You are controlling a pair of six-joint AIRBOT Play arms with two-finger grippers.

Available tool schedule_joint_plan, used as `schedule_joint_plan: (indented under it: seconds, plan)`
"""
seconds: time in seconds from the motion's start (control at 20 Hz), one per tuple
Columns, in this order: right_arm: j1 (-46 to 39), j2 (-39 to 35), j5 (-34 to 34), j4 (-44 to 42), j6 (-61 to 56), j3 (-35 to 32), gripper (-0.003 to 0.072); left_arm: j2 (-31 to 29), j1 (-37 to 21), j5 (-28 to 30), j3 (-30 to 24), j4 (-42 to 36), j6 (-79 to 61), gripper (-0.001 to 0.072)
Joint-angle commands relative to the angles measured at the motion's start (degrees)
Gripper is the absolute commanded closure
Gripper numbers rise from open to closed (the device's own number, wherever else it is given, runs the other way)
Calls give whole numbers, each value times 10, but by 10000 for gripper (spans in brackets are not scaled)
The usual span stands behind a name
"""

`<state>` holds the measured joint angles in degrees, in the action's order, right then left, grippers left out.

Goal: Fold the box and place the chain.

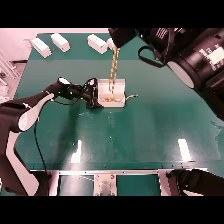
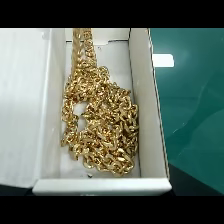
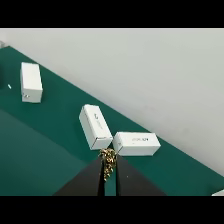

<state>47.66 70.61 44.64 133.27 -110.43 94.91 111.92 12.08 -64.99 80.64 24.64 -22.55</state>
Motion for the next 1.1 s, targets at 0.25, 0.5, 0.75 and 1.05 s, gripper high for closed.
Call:
schedule_joint_plan:
  seconds: [0.25, 0.5, 0.75, 1.05]
  plan:
    - [0, 1, 10, -12, -94, -129, 673, 0, 0, 0, 0, 0, 0, 234]
    - [-14, 1, -54, -12, -213, -259, 673, 0, 0, 0, 0, 0, 0, 234]
    - [-79, 5, -190, -13, -314, -374, 674, 0, 0, -1, 0, 0, 0, 234]
    - [-93, 28, -229, -23, -314, -385, 336, 0, 0, 0, 0, 0, 0, 234]
